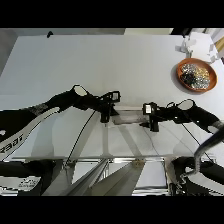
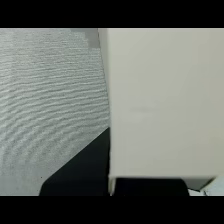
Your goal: Fold the box and place the chain.
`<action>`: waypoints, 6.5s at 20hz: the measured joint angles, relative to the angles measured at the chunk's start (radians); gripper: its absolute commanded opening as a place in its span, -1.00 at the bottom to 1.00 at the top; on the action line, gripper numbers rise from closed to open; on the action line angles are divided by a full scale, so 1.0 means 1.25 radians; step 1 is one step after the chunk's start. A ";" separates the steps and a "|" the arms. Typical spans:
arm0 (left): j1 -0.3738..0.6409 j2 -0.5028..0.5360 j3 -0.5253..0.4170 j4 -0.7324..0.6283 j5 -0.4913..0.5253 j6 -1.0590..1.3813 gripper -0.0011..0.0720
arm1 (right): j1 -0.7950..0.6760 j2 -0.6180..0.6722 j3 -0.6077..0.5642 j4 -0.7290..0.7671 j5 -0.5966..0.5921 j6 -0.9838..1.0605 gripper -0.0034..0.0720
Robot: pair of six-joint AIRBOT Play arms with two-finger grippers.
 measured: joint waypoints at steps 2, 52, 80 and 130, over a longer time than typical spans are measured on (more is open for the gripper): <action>0.000 0.000 0.000 0.000 0.000 0.000 -0.88 | 0.000 0.000 0.000 0.000 0.000 0.000 0.19; 0.002 0.033 0.000 0.042 -0.009 0.000 0.16 | 0.001 -0.001 0.000 -0.002 0.016 -0.001 0.18; -0.108 0.270 -0.002 0.427 -0.150 -0.390 -0.97 | 0.001 -0.001 0.000 -0.001 0.013 0.000 0.18; -0.103 0.284 -0.039 0.485 0.004 -0.694 -0.97 | 0.001 -0.001 0.000 -0.001 0.013 0.000 0.18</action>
